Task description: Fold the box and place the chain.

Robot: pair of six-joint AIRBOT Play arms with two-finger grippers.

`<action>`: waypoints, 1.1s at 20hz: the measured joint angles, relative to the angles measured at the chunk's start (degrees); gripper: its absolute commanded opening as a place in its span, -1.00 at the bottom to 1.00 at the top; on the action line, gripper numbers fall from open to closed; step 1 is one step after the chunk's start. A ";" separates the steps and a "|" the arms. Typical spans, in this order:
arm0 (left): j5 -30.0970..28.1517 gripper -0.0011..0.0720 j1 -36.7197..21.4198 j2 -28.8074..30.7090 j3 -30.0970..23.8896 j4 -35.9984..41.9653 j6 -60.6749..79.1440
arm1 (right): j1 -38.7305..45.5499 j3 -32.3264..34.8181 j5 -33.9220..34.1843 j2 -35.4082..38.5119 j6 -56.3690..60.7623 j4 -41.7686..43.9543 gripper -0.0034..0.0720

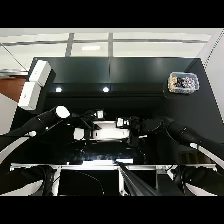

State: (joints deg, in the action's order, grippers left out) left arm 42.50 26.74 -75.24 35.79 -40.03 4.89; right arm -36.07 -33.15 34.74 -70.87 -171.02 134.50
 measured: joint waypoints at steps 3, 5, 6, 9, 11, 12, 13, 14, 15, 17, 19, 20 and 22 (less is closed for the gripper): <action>-0.02 -0.90 0.00 0.00 0.00 0.00 0.00 | 0.00 0.00 -0.22 0.04 0.00 0.09 0.60; -0.09 -0.90 0.00 0.00 0.00 0.00 0.02 | 0.00 0.00 -0.17 0.04 0.02 0.20 0.48; -0.07 -0.90 0.00 0.00 0.00 0.00 0.02 | 0.00 0.00 -0.17 0.04 0.04 0.20 0.48; -0.07 -0.86 0.00 0.00 0.00 0.00 0.00 | 0.00 0.00 -0.17 0.04 0.04 0.20 0.48; -0.24 -0.12 -0.02 0.00 0.00 -0.07 -0.11 | 0.00 0.00 -0.17 0.04 0.07 0.26 0.48; -0.66 0.16 -0.09 0.09 0.00 -0.07 -0.31 | 0.00 0.00 0.04 0.04 0.09 0.26 0.48; -0.35 0.19 -0.26 0.28 0.00 -0.09 -0.35 | 0.00 0.00 0.00 0.04 0.17 0.24 0.48; -0.22 0.19 -0.44 0.59 -0.02 -0.07 -0.59 | 0.00 0.00 -0.02 0.04 0.20 0.26 0.48; 0.07 0.19 -0.83 1.14 -0.02 -0.07 -1.07 | 0.00 0.00 -0.04 0.04 0.22 0.24 0.48; -0.07 0.19 -1.92 2.73 -0.02 -0.09 -2.54 | 0.00 0.00 -0.07 0.04 0.37 0.24 0.48; 0.22 0.19 -3.41 5.14 -0.02 -0.11 -3.87 | 0.00 0.00 -0.24 0.04 0.57 0.26 0.48; 0.48 0.19 -4.26 6.58 -0.02 -0.20 -4.61 | 0.00 0.00 -0.50 0.04 0.61 0.26 0.48; 2.08 0.19 -6.21 10.01 -0.02 -1.03 -6.54 | 0.00 0.00 -0.39 0.04 0.59 0.24 0.48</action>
